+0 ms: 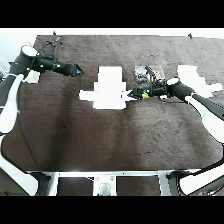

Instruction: Fold the box and place the chain.

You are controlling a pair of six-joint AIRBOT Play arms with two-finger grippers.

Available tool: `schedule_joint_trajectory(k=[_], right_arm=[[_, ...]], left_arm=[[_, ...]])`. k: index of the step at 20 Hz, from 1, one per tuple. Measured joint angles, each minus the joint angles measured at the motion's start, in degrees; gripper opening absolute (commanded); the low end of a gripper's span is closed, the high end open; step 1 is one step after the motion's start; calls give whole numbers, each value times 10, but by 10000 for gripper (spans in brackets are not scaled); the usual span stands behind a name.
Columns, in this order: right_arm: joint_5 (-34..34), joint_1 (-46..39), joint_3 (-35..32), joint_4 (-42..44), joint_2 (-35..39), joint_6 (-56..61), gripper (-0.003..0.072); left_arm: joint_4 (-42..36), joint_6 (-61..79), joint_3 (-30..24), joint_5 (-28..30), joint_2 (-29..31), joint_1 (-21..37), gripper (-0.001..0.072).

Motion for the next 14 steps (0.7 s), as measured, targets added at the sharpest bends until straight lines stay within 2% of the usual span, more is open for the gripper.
schedule_joint_trajectory(k=[3,4,5,10,14], right_arm=[[-1,0,0,1,0,-1,-2],[-2,0,0,2,0,-1,-2],[-2,0,0,2,0,-2,-2],[-2,0,0,2,0,-5,-2],[-2,0,0,2,0,-5,-1]], left_arm=[[48,-28,67,-20,-52,-34,604],[58,-34,81,-20,-65,-44,547],[66,-38,91,-17,-79,-53,544],[68,-44,113,22,-120,-76,547],[37,-24,117,20,-137,-79,546]])
